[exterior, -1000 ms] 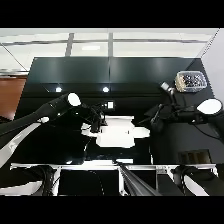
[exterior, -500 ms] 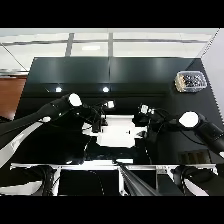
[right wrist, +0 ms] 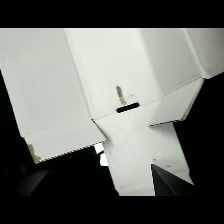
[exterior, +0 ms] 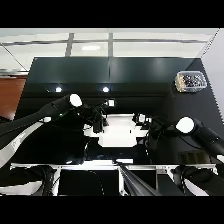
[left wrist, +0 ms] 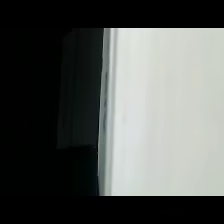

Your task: Fold the box and place the chain.

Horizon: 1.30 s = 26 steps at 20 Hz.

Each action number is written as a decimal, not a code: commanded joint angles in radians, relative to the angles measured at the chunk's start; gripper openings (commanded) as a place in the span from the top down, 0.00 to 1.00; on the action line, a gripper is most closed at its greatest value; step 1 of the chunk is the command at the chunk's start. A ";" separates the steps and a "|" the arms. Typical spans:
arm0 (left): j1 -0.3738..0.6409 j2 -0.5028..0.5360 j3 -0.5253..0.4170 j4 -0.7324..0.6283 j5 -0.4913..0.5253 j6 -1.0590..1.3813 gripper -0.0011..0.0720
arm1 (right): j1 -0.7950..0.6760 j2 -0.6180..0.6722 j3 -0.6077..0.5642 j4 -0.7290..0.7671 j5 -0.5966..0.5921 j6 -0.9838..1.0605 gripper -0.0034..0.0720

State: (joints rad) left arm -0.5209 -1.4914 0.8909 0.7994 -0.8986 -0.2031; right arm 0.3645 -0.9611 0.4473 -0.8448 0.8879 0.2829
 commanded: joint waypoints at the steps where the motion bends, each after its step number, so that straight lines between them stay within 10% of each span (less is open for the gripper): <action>1: 0.000 0.000 0.000 -0.004 0.002 -0.003 0.95 | 0.060 0.000 -0.047 0.029 -0.041 -0.013 0.00; 9: 0.000 0.000 0.000 -0.004 0.009 -0.003 0.95 | 0.262 -0.001 -0.056 0.081 -0.364 -0.054 0.00; 14: 0.000 0.000 0.000 -0.004 0.010 -0.003 0.95 | 0.238 0.002 0.048 -0.032 -0.129 -0.112 0.00; 26: 0.000 0.001 0.006 -0.004 0.019 0.058 0.95 | 0.061 -0.002 0.060 0.123 -0.242 -0.235 0.00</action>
